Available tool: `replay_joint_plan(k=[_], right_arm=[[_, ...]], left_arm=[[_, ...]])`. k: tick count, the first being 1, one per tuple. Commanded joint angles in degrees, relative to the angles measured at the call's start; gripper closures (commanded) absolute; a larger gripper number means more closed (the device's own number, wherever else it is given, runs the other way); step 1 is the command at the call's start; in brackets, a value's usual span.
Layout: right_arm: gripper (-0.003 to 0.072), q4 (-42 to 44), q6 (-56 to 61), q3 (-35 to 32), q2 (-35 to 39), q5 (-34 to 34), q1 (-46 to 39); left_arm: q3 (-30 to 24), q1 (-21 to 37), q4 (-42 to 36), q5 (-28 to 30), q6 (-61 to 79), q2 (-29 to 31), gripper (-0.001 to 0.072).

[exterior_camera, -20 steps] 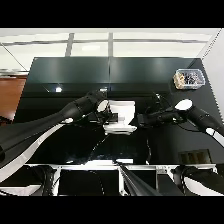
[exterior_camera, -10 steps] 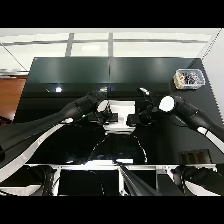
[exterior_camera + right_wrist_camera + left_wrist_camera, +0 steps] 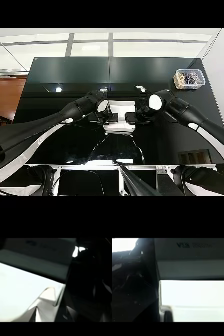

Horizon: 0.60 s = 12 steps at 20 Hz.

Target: Fold the box and place the chain.

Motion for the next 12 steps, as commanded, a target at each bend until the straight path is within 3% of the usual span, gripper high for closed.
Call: replay_joint_plan(k=[1,8,9,12], right_arm=[[0.0283,-2.7,4.0,1.2,-1.7,2.1,1.0],[0.0286,-3.3,6.8,5.0,-7.5,6.9,2.1],[0.0388,-3.3,6.9,5.0,-7.8,7.0,2.1],[0.0389,-3.3,8.0,5.2,-7.8,7.8,2.2]], left_arm=[[0.0,0.0,0.0,0.0,0.0,0.0,0.0679],[0.0,0.1,0.0,0.0,0.0,0.0,0.0679],[0.0,0.1,0.0,0.0,0.0,0.0,0.0679],[0.0,0.1,0.0,0.0,0.0,0.0,0.0678]])
